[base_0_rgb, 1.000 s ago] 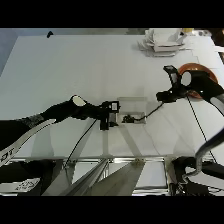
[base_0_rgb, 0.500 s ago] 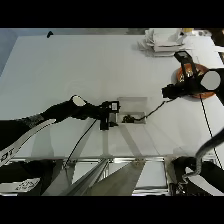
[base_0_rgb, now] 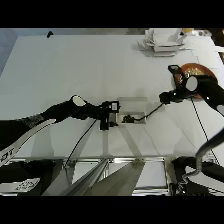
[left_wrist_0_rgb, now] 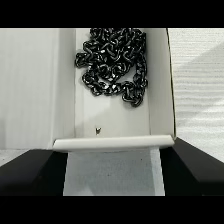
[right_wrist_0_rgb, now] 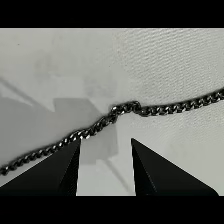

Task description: Fold the box and place the chain.

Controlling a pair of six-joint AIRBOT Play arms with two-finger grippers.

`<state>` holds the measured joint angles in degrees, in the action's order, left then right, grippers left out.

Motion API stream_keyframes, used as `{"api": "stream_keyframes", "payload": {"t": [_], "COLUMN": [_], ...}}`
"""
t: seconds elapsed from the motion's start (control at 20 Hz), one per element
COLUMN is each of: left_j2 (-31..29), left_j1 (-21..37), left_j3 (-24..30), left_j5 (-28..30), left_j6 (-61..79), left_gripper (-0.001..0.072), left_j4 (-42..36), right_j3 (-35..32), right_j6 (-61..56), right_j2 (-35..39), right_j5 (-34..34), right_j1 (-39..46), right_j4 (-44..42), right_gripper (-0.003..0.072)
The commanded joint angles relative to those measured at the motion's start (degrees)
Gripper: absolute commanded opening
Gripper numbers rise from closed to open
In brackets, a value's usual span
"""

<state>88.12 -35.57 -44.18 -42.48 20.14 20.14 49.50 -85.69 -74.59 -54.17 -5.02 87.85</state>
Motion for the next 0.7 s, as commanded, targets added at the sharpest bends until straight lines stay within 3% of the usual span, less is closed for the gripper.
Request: {"api": "stream_keyframes", "payload": {"t": [0.0,0.1,0.2,0.3,0.4,0.65], "left_j2": [0.00,0.00,0.00,0.00,0.00,0.00], "left_j1": [0.00,0.00,0.00,0.00,0.00,0.00], "left_j3": [0.02,0.02,0.02,0.02,0.02,0.02], "left_j5": [0.02,0.00,0.02,0.00,0.02,0.02], "left_j6": [0.02,0.02,0.02,0.02,0.02,0.02], "left_gripper": [0.0205,0.0205,0.0205,0.0205,0.0205,0.0205], "left_j4": [0.00,0.02,0.00,0.00,0.00,0.00], "right_j3": [-0.28,-0.28,-0.31,-0.31,-0.31,-0.28], "right_j6": [0.20,0.20,0.20,0.20,0.31,2.19], "right_j2": [-5.46,-6.91,-7.48,-7.56,-7.48,-0.33], "right_j5": [1.53,1.86,2.62,2.62,1.42,-2.91], "right_j1": [0.20,0.20,0.20,0.20,0.20,-0.04], "right_j4": [0.17,0.17,0.04,-0.02,-0.02,-0.07], "right_gripper": [0.0316,0.0306,0.0231,0.0207,0.0017,0.0016]}}
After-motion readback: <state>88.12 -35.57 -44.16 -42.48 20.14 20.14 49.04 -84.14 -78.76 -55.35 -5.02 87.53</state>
